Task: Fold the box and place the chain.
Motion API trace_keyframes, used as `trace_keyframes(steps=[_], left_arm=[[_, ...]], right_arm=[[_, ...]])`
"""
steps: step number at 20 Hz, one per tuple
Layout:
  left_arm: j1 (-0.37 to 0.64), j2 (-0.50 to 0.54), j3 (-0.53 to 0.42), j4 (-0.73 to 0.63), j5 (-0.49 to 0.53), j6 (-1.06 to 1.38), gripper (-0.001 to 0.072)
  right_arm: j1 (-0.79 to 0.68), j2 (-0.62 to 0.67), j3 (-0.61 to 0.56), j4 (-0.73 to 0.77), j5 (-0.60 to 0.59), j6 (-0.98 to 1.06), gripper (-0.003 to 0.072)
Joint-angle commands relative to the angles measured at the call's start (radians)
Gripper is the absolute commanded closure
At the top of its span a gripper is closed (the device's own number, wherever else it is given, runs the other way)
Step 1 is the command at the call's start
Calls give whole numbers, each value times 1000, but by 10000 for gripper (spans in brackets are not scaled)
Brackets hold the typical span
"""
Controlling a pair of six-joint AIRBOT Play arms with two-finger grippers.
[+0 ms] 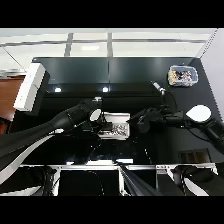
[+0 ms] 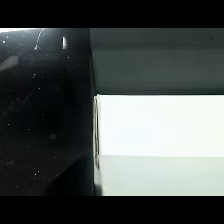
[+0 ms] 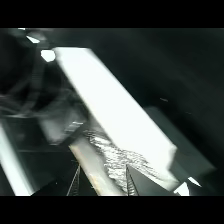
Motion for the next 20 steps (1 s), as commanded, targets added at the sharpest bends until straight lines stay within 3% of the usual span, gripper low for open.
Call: trace_keyframes(steps=[1,7,8,10,15,18,20], left_arm=[[0,-1,-1,0,-1,2,683],[-10,22,0,13,-2,-55,679],[-14,34,0,22,-4,-60,630],[-18,58,0,27,-7,-63,314],[-18,236,-2,138,-25,-65,302],[-17,365,-19,303,-143,-38,303],[-5,459,-98,465,-214,-41,304]], right_arm=[[-132,-1,7,-77,93,42,350],[-244,-1,7,-90,196,42,350],[-243,-1,7,-90,204,42,350],[-243,-1,7,-90,213,42,350],[-243,-1,7,-89,212,42,350],[-243,-1,7,-88,210,42,350],[-243,-1,7,-89,209,43,350]])
